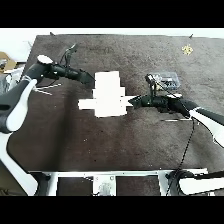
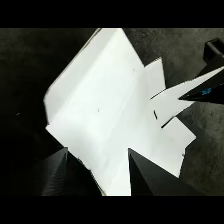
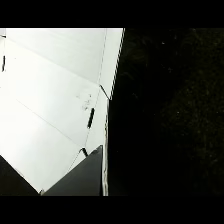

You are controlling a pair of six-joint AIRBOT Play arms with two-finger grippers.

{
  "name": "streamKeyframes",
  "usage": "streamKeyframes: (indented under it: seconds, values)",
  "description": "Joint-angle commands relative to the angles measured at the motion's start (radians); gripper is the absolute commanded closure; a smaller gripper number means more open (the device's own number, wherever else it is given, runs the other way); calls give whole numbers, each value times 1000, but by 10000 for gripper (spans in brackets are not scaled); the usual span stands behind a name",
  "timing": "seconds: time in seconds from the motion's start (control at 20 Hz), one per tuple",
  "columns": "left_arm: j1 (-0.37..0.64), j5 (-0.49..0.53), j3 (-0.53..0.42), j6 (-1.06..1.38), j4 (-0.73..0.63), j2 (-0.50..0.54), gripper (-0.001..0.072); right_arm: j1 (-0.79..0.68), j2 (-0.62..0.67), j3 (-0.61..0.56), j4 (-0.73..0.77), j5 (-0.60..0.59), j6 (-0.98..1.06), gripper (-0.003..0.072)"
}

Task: Fold the box and place the chain.

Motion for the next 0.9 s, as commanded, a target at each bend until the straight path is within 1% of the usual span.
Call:
streamKeyframes:
  seconds: [0.0,0.05,0.2,0.25,0.4,0.65,0.7,0.75,0.85]
  values:
    - [-16,-56,135,-105,63,-133,291,0,-1,0,1,2,-10,691]
    - [-16,-76,140,-120,55,-152,291,0,-1,0,1,2,-10,691]
    - [-16,-168,140,-118,-59,-203,292,0,-1,0,1,2,-10,691]
    - [-18,-188,140,-118,-71,-219,291,0,-1,0,1,2,-10,691]
    - [-34,-191,140,-116,-67,-238,293,0,-1,0,1,2,-10,691]
    - [-52,-204,140,-99,-63,-238,297,0,-1,0,1,2,-10,691]
    - [-52,-211,140,-99,-63,-238,407,0,-1,0,1,2,-10,691]
    - [-52,-213,140,-99,-55,-238,427,0,-1,0,1,2,-10,691]
    - [-52,-230,140,-82,-35,-238,590,0,-1,0,1,2,-10,691]
